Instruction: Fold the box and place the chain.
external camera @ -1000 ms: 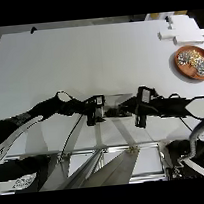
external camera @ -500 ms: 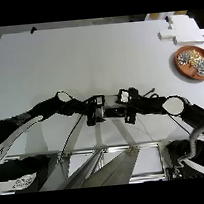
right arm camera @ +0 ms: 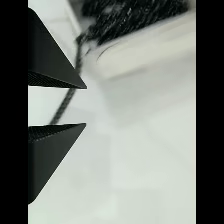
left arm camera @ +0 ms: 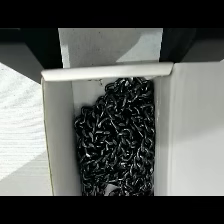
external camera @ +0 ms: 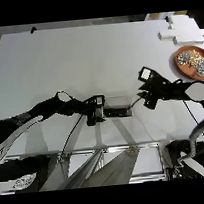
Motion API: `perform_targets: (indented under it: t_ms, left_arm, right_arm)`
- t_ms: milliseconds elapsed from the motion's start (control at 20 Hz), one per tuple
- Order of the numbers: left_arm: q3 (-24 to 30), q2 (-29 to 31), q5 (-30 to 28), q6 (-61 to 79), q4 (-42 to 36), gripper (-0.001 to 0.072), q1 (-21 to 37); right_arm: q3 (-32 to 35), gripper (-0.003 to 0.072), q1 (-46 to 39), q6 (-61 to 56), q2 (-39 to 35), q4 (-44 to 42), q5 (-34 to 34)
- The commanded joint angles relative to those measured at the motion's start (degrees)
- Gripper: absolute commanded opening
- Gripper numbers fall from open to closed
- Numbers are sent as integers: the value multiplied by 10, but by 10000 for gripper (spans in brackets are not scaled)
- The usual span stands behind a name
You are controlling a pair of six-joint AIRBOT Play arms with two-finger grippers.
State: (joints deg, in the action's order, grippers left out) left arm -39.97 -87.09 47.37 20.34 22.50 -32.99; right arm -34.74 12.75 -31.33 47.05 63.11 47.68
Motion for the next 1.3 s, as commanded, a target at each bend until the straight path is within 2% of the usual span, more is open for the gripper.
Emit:
perform_targets:
  t_ms: [0,250,350,400,550,750,950,1050,1250]
  left_arm:
    - [0,0,0,0,0,34,0]
    - [0,0,0,0,0,34,0]
    - [0,0,0,0,0,34,0]
    - [0,0,0,0,0,34,0]
    - [0,0,0,0,0,34,0]
    - [0,0,0,0,0,34,0]
    - [0,0,0,0,0,34,0]
    - [0,0,0,0,0,34,0]
    - [0,0,0,0,0,34,0]
  right_arm:
    - [-4,221,-64,-129,20,51,-7]
    - [-4,252,-68,-217,117,63,-29]
    - [-4,384,-68,-274,151,82,-44]
    - [-4,410,-68,-301,164,91,-51]
    - [-4,406,-68,-349,179,112,-68]
    - [-4,359,-68,-434,191,182,-74]
    - [-4,359,-68,-439,211,188,-81]
    - [-4,325,-68,-439,213,188,-90]
    - [-4,320,-68,-441,213,188,-106]
